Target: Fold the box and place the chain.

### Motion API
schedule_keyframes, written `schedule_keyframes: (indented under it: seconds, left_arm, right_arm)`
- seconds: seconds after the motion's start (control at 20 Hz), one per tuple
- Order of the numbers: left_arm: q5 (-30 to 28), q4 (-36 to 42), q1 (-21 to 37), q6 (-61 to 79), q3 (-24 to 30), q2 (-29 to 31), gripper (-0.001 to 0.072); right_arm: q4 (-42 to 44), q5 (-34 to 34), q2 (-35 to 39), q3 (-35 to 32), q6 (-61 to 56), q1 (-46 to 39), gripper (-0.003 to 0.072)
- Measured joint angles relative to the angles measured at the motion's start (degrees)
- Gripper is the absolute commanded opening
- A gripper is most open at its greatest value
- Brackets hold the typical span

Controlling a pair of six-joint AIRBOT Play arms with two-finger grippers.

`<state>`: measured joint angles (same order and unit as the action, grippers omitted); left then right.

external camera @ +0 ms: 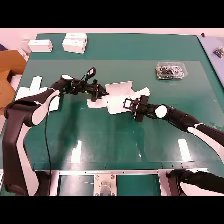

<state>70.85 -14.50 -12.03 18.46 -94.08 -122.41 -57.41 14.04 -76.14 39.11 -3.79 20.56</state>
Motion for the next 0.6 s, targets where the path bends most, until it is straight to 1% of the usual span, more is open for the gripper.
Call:
schedule_keyframes:
  seconds: [0.1,0.15,0.35,0.6]
  left_arm:
    - [0.0,0.0,0.0,0.0,0.0,0.0,0.002]
    - [0.0,0.0,0.0,0.0,0.0,0.0,0.0019]
    - [0.2,-0.1,0.0,0.0,0.0,0.0,0.0019]
    - [0.1,-0.1,0.0,0.0,0.0,0.0,0.002]
  right_arm:
    - [0.2,-1.5,1.6,0.1,0.0,0.0,0.0537]
    - [0.3,-1.9,2.3,0.1,0.0,0.0,0.0568]
    - [0.9,-2.6,4.2,1.2,0.0,0.0,0.0568]
    - [1.4,-2.4,4.4,2.9,-0.1,0.0,0.0573]
